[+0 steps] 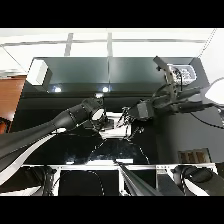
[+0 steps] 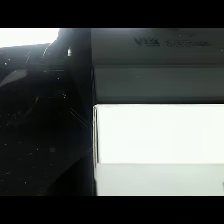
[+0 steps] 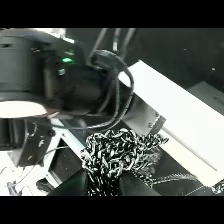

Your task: Fold the box and place the chain.

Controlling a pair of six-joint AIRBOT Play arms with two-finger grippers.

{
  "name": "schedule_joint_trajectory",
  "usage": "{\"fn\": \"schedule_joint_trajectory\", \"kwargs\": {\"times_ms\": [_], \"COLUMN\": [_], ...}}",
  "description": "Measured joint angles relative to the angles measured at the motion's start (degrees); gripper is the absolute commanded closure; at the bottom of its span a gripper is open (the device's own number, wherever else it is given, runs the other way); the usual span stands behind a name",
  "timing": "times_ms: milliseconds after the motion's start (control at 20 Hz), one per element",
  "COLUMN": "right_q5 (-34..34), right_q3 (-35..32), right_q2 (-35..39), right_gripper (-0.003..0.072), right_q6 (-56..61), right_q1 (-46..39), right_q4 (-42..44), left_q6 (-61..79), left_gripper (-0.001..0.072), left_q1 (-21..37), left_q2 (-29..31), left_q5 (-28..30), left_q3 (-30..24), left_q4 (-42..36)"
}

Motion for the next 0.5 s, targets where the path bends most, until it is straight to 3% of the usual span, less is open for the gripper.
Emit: {"fn": "schedule_joint_trajectory", "kwargs": {"times_ms": [200, 500], "right_q5": [0.0, 9.44], "right_q3": [-0.87, -1.11], "right_q2": [-1.75, -2.23], "right_gripper": [0.0672, 0.0672], "right_q6": [-0.15, -2.14], "right_q1": [-0.28, -8.66], "right_q4": [-1.2, -2.19], "left_q6": [-0.02, 0.28], "left_gripper": [0.0684, 0.0684], "left_q1": [0.0, 0.0], "left_q2": [0.0, 0.0], "left_q5": [-0.02, -0.04], "left_q3": [0.0, 0.0], "left_q4": [0.0, 0.0]}}
